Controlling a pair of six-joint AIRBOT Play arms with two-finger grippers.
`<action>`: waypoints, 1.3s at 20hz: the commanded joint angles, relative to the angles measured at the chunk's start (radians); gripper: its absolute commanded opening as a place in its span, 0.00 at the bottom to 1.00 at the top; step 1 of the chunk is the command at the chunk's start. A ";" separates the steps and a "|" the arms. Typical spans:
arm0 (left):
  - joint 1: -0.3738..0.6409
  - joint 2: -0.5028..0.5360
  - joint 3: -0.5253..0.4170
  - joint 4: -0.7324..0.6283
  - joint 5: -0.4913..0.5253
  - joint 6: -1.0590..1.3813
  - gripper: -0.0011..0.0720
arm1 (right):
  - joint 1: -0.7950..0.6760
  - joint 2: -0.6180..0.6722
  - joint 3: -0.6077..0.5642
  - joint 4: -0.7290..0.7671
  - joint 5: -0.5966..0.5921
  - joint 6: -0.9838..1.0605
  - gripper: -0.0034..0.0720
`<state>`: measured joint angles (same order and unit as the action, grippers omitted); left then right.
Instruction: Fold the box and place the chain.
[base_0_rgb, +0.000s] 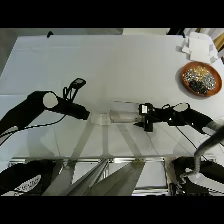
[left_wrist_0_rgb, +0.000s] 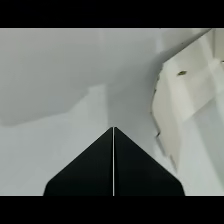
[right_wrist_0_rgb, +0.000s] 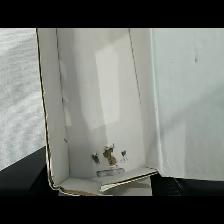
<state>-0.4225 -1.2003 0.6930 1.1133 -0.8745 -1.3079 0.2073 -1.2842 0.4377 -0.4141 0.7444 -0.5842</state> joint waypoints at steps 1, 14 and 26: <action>-0.024 -0.060 -0.022 -0.163 0.082 0.033 0.02 | 0.000 0.000 0.000 0.000 0.000 0.000 0.58; -0.102 -0.111 -0.021 -0.479 0.085 0.264 0.02 | 0.000 0.000 0.000 0.000 0.000 0.000 0.58; -0.111 -0.041 -0.006 -0.534 0.122 0.264 0.32 | 0.000 0.000 0.000 0.000 0.000 0.000 0.58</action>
